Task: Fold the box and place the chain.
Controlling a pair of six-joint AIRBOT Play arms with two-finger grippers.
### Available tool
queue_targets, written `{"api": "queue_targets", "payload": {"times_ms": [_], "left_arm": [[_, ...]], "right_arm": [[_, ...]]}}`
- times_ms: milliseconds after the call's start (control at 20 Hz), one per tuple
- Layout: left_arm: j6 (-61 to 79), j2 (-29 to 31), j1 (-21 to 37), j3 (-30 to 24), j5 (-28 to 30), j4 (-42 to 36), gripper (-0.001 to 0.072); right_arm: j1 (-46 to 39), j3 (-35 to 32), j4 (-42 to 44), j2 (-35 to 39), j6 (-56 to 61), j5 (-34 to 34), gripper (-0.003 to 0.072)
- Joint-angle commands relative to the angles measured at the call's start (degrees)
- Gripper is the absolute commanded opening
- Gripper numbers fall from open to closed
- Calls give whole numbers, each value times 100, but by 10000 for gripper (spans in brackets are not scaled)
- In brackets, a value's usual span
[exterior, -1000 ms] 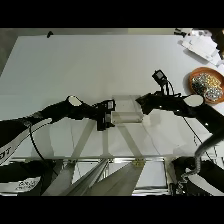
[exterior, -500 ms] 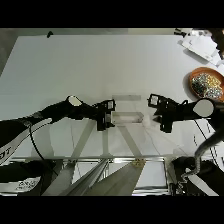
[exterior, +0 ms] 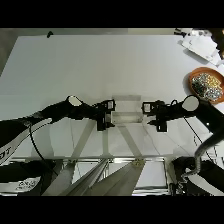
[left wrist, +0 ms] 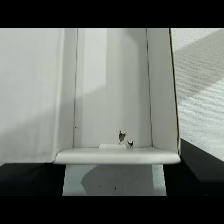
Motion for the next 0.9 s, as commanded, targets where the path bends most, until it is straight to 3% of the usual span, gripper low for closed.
{"api": "queue_targets", "payload": {"times_ms": [0, 200, 300, 800, 850], "left_arm": [[2, 2, 4, 0, 0, 0, 342], [2, 2, 4, 0, 0, 0, 342], [2, 2, 4, 0, 2, 0, 342], [2, 2, 4, 0, 0, 0, 342], [2, 2, 4, 0, 2, 0, 342]], "right_arm": [[7, -2, 398, -420, -605, -260, 309], [70, -2, 850, -518, -608, -332, 241], [258, -2, 866, -579, -605, -584, 162], [824, 0, 1349, -787, -581, -1193, 144], [868, 0, 1392, -787, -584, -1209, 88]]}}
